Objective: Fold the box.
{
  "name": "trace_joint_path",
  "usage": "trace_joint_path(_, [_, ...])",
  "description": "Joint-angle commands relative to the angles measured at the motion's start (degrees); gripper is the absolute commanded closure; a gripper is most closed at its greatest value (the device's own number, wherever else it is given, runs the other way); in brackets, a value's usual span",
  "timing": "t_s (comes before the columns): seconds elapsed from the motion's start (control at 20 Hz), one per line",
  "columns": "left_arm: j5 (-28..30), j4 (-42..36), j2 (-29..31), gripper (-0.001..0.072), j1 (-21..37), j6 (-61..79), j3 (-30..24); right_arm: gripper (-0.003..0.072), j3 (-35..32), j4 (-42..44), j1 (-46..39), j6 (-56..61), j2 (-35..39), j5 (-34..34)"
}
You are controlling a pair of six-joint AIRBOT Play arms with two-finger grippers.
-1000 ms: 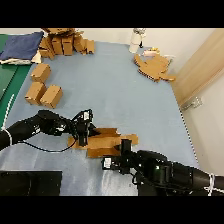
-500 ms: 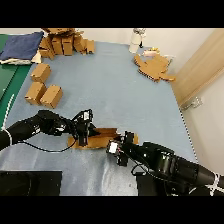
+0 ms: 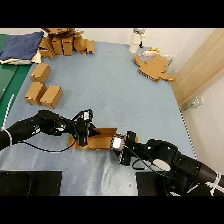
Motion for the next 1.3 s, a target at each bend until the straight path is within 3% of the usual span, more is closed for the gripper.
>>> trace_joint_path(0.0, [0.0,0.0,0.0,0.0698,0.0,0.0,0.0,0.0267,0.0,18.6,-6.3,-18.0,0.7,3.5])
trace_joint_path(0.2, [0.0,0.0,0.0,0.0698,0.0,0.0,0.0,0.0267,0.1,30.8,-13.1,-32.3,0.6,5.4])
trace_joint_path(0.35, [0.0,0.0,0.0,0.0698,0.0,0.0,0.0,0.0267,0.1,30.9,-13.7,-36.0,0.7,9.2])
trace_joint_path(0.6, [0.0,0.0,0.0,0.0698,0.0,0.0,0.0,0.0266,0.1,30.8,-13.8,-36.2,0.7,5.6])
trace_joint_path(1.25, [0.0,0.0,0.0,0.0698,0.0,0.0,0.0,0.0266,0.1,28.8,-13.8,-36.2,0.7,5.9])
